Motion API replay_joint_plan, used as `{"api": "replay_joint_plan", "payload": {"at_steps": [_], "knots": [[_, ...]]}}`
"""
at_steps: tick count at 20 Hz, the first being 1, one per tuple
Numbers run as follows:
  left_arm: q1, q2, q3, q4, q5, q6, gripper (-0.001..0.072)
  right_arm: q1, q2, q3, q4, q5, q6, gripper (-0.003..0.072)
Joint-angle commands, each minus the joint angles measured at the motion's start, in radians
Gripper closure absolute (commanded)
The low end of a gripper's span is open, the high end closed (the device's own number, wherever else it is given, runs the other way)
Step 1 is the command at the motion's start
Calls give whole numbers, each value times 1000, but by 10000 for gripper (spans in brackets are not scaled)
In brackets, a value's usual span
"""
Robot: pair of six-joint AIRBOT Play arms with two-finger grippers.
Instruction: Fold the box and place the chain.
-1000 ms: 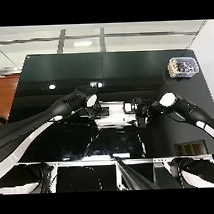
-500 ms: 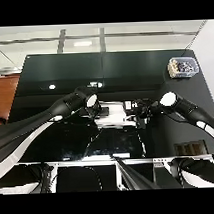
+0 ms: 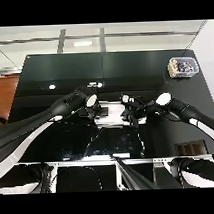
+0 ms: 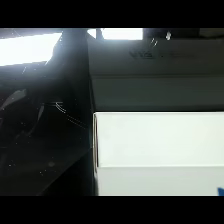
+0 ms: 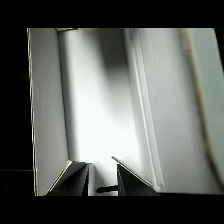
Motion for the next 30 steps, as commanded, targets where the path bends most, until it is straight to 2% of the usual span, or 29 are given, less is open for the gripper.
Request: {"api": "replay_joint_plan", "payload": {"at_steps": [1, 3, 5, 6, 7, 8, 9, 10, 11, 12, 15, 17, 19, 22, 25, 27, 30], "knots": [[0, 1, 1, -3, 2, 2, 680, 3, -10, 0, 14, -5, 3, 482], [0, 1, 1, -3, 2, 2, 680, 3, -10, 0, 14, -6, 3, 479], [0, 1, 1, -3, 2, 2, 680, 3, -10, 0, 15, -9, 3, 291], [0, 1, 1, -3, 2, 2, 680, 3, -10, 0, 14, -8, 3, 366], [0, 1, 1, -3, 2, 2, 680, 3, -10, 0, 14, -9, 3, 481], [0, 1, 1, -3, 2, 2, 680, 3, -10, 0, 17, -11, 3, 357], [0, 1, 1, -3, 2, 2, 680, 3, -10, 0, 22, -8, 3, 294], [0, 1, 1, -3, 2, 2, 680, 3, -10, 0, 21, -2, 11, 509], [0, 1, 1, -2, 2, 2, 680, 3, -10, 0, 15, -1, 48, 626], [0, 1, 1, -2, 2, 2, 680, 0, -6, 0, 3, 3, 106, 677], [0, 1, 1, -2, 2, 2, 680, -58, 68, 18, -126, 87, 494, 667], [0, 1, 1, -3, 2, 2, 680, -174, 152, 49, -263, 237, 772, 666], [0, 1, 1, -2, 2, 2, 680, -353, 225, 49, -357, 332, 995, 666], [0, 1, 1, -3, 2, 2, 680, -612, 236, -39, -336, 316, 1239, 666], [0, 1, 1, -2, 2, 2, 680, -701, 226, -153, -274, 298, 1316, 667], [0, 1, 1, -2, 2, 2, 680, -673, 191, -196, -254, 286, 1314, 666], [0, 1, 1, -2, 2, 2, 680, -563, 97, -201, -187, 223, 1286, 666]]}}
